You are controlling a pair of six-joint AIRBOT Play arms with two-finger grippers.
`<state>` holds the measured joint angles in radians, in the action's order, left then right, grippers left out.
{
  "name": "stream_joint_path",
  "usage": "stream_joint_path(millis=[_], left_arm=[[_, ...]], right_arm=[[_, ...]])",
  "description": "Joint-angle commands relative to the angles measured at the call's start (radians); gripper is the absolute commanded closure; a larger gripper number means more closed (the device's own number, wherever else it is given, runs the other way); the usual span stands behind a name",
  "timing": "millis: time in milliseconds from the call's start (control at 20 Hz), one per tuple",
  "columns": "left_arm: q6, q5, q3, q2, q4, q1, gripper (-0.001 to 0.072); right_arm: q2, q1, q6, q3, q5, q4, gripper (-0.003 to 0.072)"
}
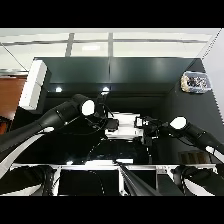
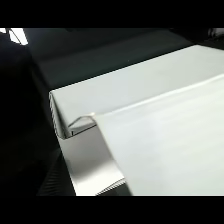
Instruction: Fold the box and place the chain.
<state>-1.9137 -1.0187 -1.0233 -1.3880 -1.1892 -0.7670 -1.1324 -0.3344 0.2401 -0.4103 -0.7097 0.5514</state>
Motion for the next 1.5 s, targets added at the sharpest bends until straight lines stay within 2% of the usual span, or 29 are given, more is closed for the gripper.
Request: stream_joint_path(millis=[0, 50, 100, 350, 850, 1050, 1250, 1450], left_arm=[[-0.088, -0.012, -0.019, -0.001, -0.072, -0.029, 0.0275], [-0.090, -0.011, -0.020, -0.003, -0.072, -0.032, 0.0338], [-0.103, -0.011, -0.020, -0.005, -0.076, -0.039, 0.0343], [-0.193, -0.019, -0.027, -0.024, -0.153, -0.077, 0.0343], [-0.304, -0.058, -0.034, -0.055, -0.224, -0.083, 0.0343], [-0.321, -0.085, -0.107, -0.128, -0.239, -0.108, 0.0350], [-0.374, -0.175, -0.196, -0.200, -0.327, -0.145, 0.0349], [-0.403, -0.174, -0.201, -0.205, -0.325, -0.153, 0.0349]], right_arm=[[0.000, 0.000, 0.000, -0.001, 0.000, 0.000, 0.0452], [0.000, 0.000, 0.000, -0.001, 0.000, 0.000, 0.0452], [0.000, 0.000, 0.000, -0.001, 0.000, 0.000, 0.0452], [0.000, 0.000, 0.000, -0.001, 0.000, 0.000, 0.0452], [0.000, 0.000, 0.000, -0.001, 0.000, 0.000, 0.0452], [0.000, 0.000, 0.000, -0.001, 0.000, 0.000, 0.0452], [0.000, 0.000, 0.000, -0.001, 0.000, 0.000, 0.0452], [0.000, 0.000, 0.000, -0.001, 0.000, 0.000, 0.0452]])
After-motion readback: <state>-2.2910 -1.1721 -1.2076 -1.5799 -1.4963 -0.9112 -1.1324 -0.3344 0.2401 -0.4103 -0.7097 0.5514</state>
